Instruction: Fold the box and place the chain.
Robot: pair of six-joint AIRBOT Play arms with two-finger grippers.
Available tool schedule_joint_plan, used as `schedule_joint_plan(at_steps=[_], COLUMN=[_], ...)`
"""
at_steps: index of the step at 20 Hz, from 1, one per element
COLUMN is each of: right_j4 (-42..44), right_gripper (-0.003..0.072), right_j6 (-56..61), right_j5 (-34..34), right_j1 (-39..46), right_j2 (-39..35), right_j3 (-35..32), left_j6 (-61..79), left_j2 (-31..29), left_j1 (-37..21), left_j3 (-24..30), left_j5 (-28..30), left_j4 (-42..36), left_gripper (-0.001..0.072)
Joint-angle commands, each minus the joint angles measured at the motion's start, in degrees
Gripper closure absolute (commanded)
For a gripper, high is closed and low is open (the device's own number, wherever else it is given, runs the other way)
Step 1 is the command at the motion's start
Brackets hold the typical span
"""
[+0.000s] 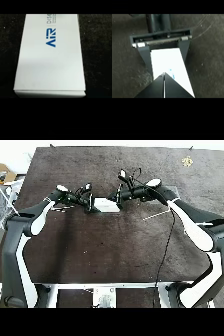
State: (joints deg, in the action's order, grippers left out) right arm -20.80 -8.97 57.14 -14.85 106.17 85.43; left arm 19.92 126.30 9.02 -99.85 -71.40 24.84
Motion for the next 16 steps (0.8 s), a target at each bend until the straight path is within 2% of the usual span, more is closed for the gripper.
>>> schedule_joint_plan(at_steps=[1, 4, 9, 13, 16], right_j4=[-3.2, -8.6, -10.3, -5.0, -0.3], right_gripper=[0.0686, 0.0686, 0.0686, 0.0687, 0.0687], right_j6=[0.2, 0.2, 0.2, 0.2, 0.2], right_j5=[-0.1, 3.5, 1.3, 0.7, 0.2], right_j1=[-0.1, -0.1, 0.0, 0.7, 0.9], right_j2=[2.6, 4.7, 6.3, 4.0, -1.9], right_j3=[-0.1, -0.1, -0.1, -0.1, -0.1], left_j6=[-0.1, -0.1, -0.1, -0.1, -0.1], left_j2=[0.0, 0.0, 0.0, 0.0, 0.0], left_j1=[0.0, 0.0, 0.0, 0.0, 0.0], left_j3=[0.0, 0.0, 0.0, 0.0, 0.0], left_j5=[0.1, 0.1, 0.1, 0.1, 0.1], left_j4=[0.0, 0.0, 0.0, 0.0, 0.0], left_gripper=[0.0436, 0.0436, 0.0436, 0.0436, 0.0436])
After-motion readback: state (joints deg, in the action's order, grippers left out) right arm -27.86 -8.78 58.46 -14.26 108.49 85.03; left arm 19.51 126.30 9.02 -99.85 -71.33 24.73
